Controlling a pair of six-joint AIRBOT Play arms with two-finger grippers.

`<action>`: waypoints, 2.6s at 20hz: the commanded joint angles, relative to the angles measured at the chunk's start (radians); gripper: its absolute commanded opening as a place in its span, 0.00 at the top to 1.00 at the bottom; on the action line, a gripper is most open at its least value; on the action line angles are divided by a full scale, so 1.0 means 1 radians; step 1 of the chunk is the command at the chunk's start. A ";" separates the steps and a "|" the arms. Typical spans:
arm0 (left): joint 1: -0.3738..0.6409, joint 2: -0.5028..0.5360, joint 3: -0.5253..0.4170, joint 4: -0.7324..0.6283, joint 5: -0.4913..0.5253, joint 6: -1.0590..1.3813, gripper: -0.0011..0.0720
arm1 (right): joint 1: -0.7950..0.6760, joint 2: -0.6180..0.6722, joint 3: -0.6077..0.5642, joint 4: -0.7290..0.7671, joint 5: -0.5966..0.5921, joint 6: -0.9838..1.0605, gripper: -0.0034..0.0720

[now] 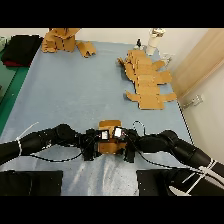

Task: Fold the box.

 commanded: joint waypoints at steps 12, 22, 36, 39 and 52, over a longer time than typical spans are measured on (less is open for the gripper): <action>0.001 0.000 0.000 -0.002 0.000 -0.001 0.35 | 0.000 0.134 0.109 -0.589 -0.436 1.023 0.95; 0.001 0.000 0.000 -0.002 0.001 -0.001 0.35 | -0.308 0.125 0.066 -0.623 -0.512 1.350 0.95; 0.001 0.000 0.000 -0.002 0.000 -0.001 0.35 | -0.314 0.038 -0.006 -0.061 -0.286 1.037 0.95; 0.001 0.000 0.000 -0.002 0.001 -0.001 0.35 | -0.314 0.100 -0.006 -0.004 -0.286 1.030 0.95; 0.001 0.000 0.000 -0.002 0.001 -0.001 0.35 | -0.314 0.189 -0.006 0.114 -0.242 1.027 0.35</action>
